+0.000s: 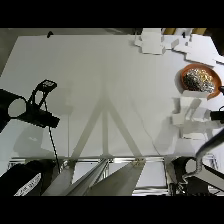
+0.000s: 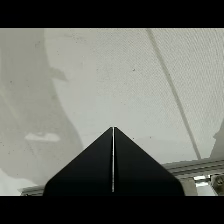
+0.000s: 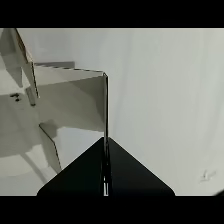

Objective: Fold the box and place the chain.

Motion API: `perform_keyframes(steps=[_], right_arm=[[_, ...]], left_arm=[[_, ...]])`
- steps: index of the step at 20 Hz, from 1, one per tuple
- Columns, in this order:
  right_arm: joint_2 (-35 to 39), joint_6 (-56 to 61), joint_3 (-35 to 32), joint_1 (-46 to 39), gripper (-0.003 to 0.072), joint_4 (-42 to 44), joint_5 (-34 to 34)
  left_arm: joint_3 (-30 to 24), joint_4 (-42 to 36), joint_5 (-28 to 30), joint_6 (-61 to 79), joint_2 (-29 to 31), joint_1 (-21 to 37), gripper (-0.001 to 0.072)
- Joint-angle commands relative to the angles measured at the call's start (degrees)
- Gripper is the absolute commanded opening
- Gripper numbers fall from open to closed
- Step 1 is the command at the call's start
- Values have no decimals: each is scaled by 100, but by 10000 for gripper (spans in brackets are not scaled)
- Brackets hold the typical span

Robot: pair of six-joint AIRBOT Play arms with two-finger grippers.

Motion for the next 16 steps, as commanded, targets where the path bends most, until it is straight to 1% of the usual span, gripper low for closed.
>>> perform_keyframes(steps=[1,3,5,7,9,13,14,16], right_arm=[[776,-400,-9,643,14,1617,317],[1325,-424,-81,1056,14,2542,365],[1845,-431,-317,1506,14,3342,271],[2238,-424,-654,2002,14,3829,61],[2435,-321,-981,2490,14,3871,-33],[2463,-321,-1410,3145,14,4127,-127],[2463,-321,-1436,3250,14,4168,-184],[2463,-321,-1436,3423,14,4229,-334]], left_arm=[[-2,0,2,0,4,-2,8],[-2,0,2,0,4,-2,8],[-2,0,2,0,4,-2,8],[-2,0,2,0,4,-2,8],[-2,2,2,0,4,-2,8],[-2,0,2,0,4,-2,8],[-2,0,52,2,4,-2,8],[-2,2,415,2,2,-2,8]])
